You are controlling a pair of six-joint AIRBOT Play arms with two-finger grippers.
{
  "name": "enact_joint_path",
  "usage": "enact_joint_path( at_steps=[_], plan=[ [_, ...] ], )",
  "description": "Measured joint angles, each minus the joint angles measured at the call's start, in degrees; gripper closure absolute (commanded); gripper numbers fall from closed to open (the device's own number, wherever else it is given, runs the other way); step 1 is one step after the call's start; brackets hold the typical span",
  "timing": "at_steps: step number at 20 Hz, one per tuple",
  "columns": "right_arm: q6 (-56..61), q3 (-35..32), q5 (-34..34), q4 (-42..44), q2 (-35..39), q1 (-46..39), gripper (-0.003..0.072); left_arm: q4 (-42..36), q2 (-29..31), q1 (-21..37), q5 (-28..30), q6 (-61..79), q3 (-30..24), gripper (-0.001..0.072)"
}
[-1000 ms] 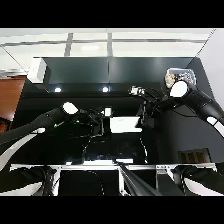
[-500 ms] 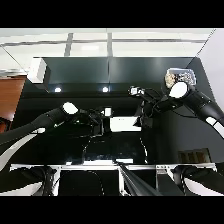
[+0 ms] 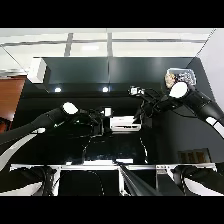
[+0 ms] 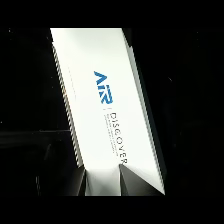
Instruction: Fold the box and place the chain.
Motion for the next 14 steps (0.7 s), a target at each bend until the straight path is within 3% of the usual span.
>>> enact_joint_path(
  at_steps=[7,8,9,14],
  plan=[
    [0.0,-0.9,0.2,0.0,0.0,0.0,0.0477,0.0,0.0,0.0,0.0,0.0,0.0,0.0357],
    [0.0,-0.9,0.2,0.0,0.0,0.0,0.0381,0.0,0.0,0.0,0.0,0.0,0.0,0.0358],
    [0.3,-0.9,0.2,0.0,0.0,0.0,0.0366,0.0,0.0,0.0,0.0,0.0,0.0,0.0357],
    [0.2,-0.9,0.3,-0.3,-0.1,0.0,0.0370,0.0,0.0,0.0,0.0,0.0,0.0,0.0357]
  ],
)
